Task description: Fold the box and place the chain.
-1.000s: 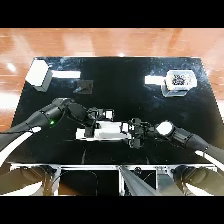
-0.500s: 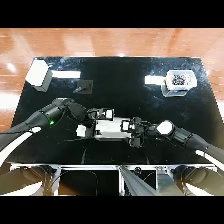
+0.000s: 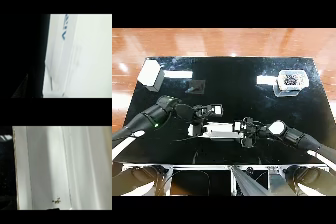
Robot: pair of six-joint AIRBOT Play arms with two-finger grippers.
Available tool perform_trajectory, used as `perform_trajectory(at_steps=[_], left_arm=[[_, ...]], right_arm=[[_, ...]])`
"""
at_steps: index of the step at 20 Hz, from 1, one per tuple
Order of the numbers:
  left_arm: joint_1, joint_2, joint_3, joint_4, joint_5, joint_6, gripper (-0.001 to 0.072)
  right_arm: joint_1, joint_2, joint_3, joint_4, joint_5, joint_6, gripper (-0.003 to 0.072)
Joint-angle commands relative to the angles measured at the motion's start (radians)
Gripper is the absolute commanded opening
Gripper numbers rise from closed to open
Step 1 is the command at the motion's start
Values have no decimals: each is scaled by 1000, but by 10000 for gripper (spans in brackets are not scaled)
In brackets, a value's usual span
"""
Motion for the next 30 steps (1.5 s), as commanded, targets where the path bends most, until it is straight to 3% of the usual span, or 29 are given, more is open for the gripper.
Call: perform_trajectory(at_steps=[1, 2, 3, 4, 5, 7, 9, 15, 19, 23, 27, 30], left_arm=[[24, 62, 1, 85, 48, -131, 624], [43, 81, 1, 91, 78, -187, 587], [63, 97, 1, 90, 119, -237, 486], [84, 108, 1, 89, 192, -274, 280], [103, 112, -1, 51, 267, -268, 19], [126, 116, -17, -113, 362, -233, 15], [118, 148, -68, -288, 311, -174, 14], [102, 367, -314, -527, -60, -169, 14], [-41, 547, -483, -577, -459, -191, 14], [-193, 500, -498, -576, -619, -193, 14], [-375, 422, -498, -562, -1007, -217, 14], [-444, 364, -497, -563, -1135, -242, 14]], right_arm=[[0, 0, 0, 0, 0, 0, 627], [0, 0, 1, 0, 0, 0, 627], [0, 0, 1, 0, 0, 0, 627], [0, 0, 1, 0, 0, 0, 627], [0, 0, 0, 0, 0, 0, 627], [0, 0, 0, 0, 0, 0, 627], [0, 0, 1, 0, 0, 0, 627], [0, 0, 0, 0, 0, 0, 627], [0, 0, 0, 0, 0, 0, 627], [0, 0, 1, 0, -1, 1, 627], [0, 0, 0, 0, -1, 0, 627], [0, 0, 0, 0, -1, 0, 627]])
